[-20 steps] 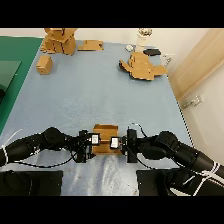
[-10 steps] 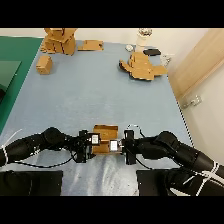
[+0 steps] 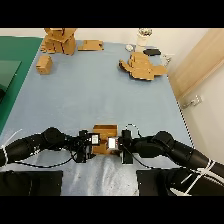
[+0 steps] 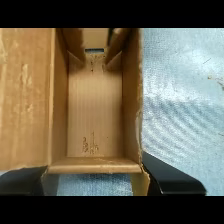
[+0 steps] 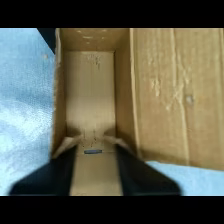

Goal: Fold the box.

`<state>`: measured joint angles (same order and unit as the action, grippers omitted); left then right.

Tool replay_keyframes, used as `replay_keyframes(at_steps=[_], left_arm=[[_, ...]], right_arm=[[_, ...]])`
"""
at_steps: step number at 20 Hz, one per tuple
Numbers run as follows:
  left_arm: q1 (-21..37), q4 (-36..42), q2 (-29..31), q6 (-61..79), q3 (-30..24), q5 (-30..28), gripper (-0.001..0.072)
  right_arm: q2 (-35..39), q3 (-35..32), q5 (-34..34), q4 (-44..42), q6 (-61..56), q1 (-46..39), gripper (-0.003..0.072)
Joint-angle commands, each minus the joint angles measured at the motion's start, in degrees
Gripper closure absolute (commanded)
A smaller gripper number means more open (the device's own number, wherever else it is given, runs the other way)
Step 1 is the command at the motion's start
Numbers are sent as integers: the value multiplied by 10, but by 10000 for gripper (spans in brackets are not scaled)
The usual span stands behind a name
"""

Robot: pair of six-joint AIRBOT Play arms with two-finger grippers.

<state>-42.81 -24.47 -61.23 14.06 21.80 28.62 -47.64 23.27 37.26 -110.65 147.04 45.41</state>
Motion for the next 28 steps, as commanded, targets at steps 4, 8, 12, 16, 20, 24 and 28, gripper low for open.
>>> replay_keyframes(at_steps=[4, 8, 12, 16, 20, 24, 28], left_arm=[[0, 0, 0, 0, 0, 0, 169], [0, 0, 0, 0, 0, 0, 169], [0, 0, 0, 0, 0, 0, 169], [0, 0, 0, 0, 0, 0, 169], [0, 0, 0, 0, 0, 0, 169], [0, 0, 0, 0, 0, 0, 169], [0, 0, 0, 0, 0, 0, 169]], right_arm=[[-7, 0, -14, -8, 0, 0, 79], [-7, 0, -14, -8, 0, 0, 79], [-6, 0, -11, -6, 0, 0, 82], [-5, 20, 95, 20, -58, 0, 279], [-5, 76, 223, 132, -325, 0, 684], [-5, 108, 303, 290, -532, -7, 684], [-6, 100, 346, 380, -722, -84, 685]])
